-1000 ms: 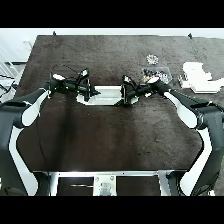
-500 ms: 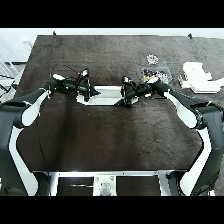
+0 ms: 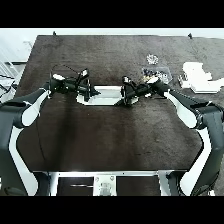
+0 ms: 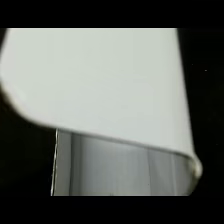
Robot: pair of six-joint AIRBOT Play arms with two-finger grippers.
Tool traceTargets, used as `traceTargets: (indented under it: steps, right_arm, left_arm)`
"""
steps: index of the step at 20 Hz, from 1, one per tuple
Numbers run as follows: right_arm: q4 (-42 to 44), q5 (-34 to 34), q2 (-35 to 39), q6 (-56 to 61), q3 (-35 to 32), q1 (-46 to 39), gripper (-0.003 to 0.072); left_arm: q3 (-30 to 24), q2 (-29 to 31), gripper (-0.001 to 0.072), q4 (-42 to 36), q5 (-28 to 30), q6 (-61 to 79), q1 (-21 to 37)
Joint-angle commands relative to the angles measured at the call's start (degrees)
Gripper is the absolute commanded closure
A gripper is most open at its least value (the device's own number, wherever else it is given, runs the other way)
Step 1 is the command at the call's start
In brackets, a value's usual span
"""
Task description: Fold the box and place the chain.
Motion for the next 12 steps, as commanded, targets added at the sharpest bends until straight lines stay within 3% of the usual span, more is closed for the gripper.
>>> traceTargets:
  steps: [1, 6, 12]
  right_arm:
    - [-1.4, -1.6, 0.0, -0.5, 0.2, 0.0, 0.0157]
    - [-1.7, -1.5, 0.0, -0.5, 0.2, 0.1, 0.0199]
    - [-1.7, -1.5, -0.1, -0.5, 0.2, 0.1, 0.0198]
  left_arm:
    - [0.0, 0.0, 0.069, 0.0, 0.0, 0.0, 0.0]
    - [0.0, 0.0, 0.0691, 0.0, 0.1, 0.0, 0.0]
    - [0.0, 0.0, 0.069, 0.0, 0.1, 0.0, 0.0]
